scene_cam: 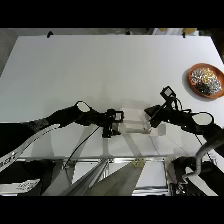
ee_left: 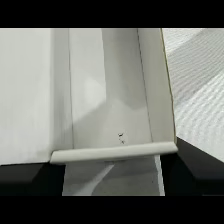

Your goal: Fold the box and place the chain.

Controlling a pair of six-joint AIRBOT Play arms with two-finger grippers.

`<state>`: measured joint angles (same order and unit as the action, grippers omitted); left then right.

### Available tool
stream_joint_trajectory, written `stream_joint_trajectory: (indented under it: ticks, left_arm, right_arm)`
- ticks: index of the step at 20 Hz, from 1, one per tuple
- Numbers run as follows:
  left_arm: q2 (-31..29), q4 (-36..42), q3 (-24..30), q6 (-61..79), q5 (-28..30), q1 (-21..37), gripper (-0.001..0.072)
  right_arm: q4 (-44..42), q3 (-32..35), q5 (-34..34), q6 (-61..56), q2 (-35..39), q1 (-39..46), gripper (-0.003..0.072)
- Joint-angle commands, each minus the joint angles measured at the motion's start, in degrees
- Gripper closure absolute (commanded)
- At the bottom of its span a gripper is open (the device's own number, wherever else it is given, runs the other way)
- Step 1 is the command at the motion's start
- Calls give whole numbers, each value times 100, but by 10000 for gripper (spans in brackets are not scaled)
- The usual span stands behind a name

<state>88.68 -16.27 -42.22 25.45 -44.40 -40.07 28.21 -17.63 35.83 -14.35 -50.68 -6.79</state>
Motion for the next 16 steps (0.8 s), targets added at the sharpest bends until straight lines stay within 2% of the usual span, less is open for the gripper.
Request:
stream_joint_trajectory:
  ticks: [1,4,6,11,14,16]
  left_arm:
    - [0,-2,2,7,2,-2,395]
    - [0,-2,2,4,2,-2,395]
    - [0,-2,2,7,4,-2,395]
    - [0,-2,2,4,2,-2,395]
    - [0,-2,2,4,2,-2,395]
    - [0,0,2,4,2,-2,395]
  right_arm:
    - [197,-70,17,-420,-186,0,666]
    - [647,-348,533,-844,258,0,666]
    - [1513,-498,992,-1303,651,0,668]
    - [3541,-522,2253,-1322,1744,0,668]
    - [4350,-516,3053,-597,1895,0,667]
    - [4146,-393,3163,109,1829,0,667]
